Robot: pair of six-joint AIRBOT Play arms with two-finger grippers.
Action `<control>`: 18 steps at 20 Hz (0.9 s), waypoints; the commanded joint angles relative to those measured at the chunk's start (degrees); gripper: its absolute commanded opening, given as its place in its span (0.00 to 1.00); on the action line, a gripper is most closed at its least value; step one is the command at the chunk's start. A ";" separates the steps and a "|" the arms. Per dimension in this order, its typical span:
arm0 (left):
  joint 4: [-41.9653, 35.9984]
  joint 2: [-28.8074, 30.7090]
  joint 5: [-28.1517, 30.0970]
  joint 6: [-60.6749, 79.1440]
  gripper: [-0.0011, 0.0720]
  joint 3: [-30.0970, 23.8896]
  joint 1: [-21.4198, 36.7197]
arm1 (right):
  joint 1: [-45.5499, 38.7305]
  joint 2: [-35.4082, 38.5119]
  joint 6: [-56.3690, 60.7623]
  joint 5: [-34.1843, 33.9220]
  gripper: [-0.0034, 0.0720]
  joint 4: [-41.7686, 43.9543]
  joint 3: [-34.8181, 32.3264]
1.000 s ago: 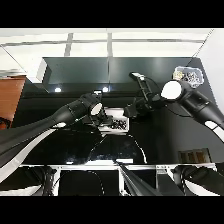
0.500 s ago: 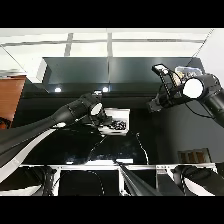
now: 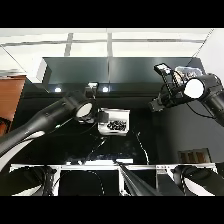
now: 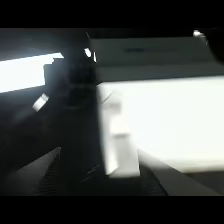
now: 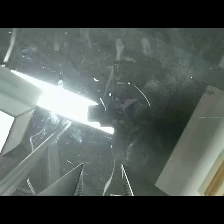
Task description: Fold the box and place the chain.
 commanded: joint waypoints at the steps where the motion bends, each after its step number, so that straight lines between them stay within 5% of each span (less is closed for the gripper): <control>1: 7.63 10.78 -4.09 4.83 0.75 -7.30 3.39 | 0.00 0.04 -0.02 -0.63 0.43 -0.15 -0.13; 3: -0.72 16.09 -2.51 12.55 0.75 -16.28 12.94 | 0.00 0.04 0.00 -1.29 0.43 -0.04 -0.17; 6: -33.68 19.80 9.03 46.34 0.75 -28.57 31.32 | 0.00 0.00 0.00 -2.36 0.43 0.61 -0.26; 8: -54.16 18.71 8.48 78.53 0.75 -32.89 40.00 | 0.02 0.00 0.02 -2.51 0.43 0.83 -0.26; 10: -59.52 17.53 8.79 103.03 0.99 -34.67 41.99 | 0.00 0.00 0.37 -2.49 0.43 0.94 -0.26; 14: -59.04 15.45 12.41 138.05 0.99 -34.64 38.99 | 0.02 0.00 1.49 -1.90 0.43 0.96 -0.26; 16: -59.08 13.92 19.69 144.15 0.99 -34.51 36.41 | 0.02 0.00 1.99 -1.97 0.43 0.98 -0.26; 18: -59.04 9.46 20.24 148.39 0.99 -32.70 34.53 | 0.02 0.00 2.82 -2.16 0.43 1.01 -0.26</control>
